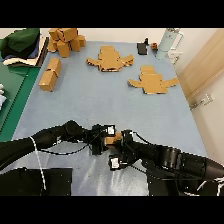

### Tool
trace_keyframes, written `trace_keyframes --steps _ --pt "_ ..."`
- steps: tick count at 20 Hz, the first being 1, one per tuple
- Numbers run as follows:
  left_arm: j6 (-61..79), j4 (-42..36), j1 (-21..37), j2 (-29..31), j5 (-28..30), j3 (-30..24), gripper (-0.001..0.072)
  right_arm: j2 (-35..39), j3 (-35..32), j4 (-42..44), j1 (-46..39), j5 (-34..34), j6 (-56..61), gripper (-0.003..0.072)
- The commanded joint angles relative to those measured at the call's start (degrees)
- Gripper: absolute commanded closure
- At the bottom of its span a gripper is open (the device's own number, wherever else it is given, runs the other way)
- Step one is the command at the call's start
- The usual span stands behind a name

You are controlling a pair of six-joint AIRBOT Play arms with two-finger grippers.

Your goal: Fold the box.

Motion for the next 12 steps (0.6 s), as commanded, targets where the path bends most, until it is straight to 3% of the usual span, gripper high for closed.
trace_keyframes --steps 1,12 --pt "0.0 0.0 0.0 0.0 0.0 0.0 0.0224 -0.1 0.0 0.9 0.1 0.0 0.0 0.0583" --pt "0.0 0.0 0.0 0.0 0.0 0.0 0.0224 5.9 0.0 1.4 0.1 -2.9 0.0 0.0579"
